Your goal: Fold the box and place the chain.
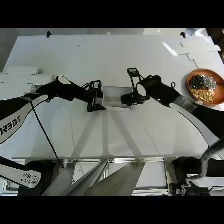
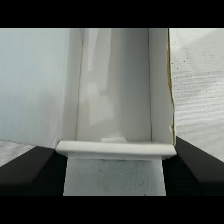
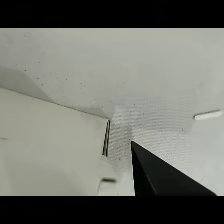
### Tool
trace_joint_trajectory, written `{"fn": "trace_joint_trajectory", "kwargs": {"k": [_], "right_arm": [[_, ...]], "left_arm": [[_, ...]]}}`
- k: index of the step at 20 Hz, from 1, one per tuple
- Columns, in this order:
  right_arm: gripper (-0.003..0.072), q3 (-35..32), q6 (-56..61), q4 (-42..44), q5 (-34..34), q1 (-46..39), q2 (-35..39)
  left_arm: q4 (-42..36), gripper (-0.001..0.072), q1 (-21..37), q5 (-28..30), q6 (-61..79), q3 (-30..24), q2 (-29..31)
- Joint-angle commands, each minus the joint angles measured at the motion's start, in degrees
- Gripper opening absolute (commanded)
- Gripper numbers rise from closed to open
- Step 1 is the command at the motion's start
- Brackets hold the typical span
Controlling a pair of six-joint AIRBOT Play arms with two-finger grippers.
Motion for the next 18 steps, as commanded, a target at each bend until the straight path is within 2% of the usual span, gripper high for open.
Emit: {"fn": "trace_joint_trajectory", "kwargs": {"k": [1,2,5,7,8,11,12,14,15,18], "right_arm": [[0.0332,1.22,12.09,-1.84,0.72,1.40,-1.38],[0.0322,1.22,14.01,-1.86,-0.37,1.38,-1.38],[0.0213,1.22,14.88,-2.14,-1.22,1.38,-1.38],[0.0107,1.22,16.81,-2.73,-1.16,1.38,-1.38],[0.0018,1.22,17.70,-2.82,-1.20,1.38,-1.38],[0.0017,1.22,17.73,-2.89,-1.29,1.38,-1.38],[0.0037,1.22,17.70,-2.86,-1.64,1.38,-1.38],[0.0364,1.22,17.66,-2.86,-2.38,1.38,-1.20],[0.0402,1.27,17.62,-2.86,-2.25,1.38,-0.87],[0.0402,1.33,17.57,-2.95,-1.51,1.18,1.77]], "left_arm": [[-0.04,0.0338,0.04,0.07,-0.07,0.00,0.00],[-0.04,0.0338,0.04,0.09,-0.07,0.00,0.00],[-0.04,0.0337,0.04,0.07,-0.07,0.00,0.00],[-0.04,0.0338,0.04,0.07,-0.07,0.00,0.00],[-0.04,0.0337,0.04,0.07,-0.07,0.00,0.00],[-0.04,0.0337,0.02,0.07,-0.04,0.00,0.00],[-0.04,0.0337,0.04,0.09,-0.07,0.00,0.00],[-0.04,0.0337,0.04,0.07,-0.07,0.00,0.00],[-0.04,0.0337,0.04,0.07,-0.07,0.00,0.00],[-0.04,0.0337,0.04,0.07,-0.07,0.00,0.00]]}}
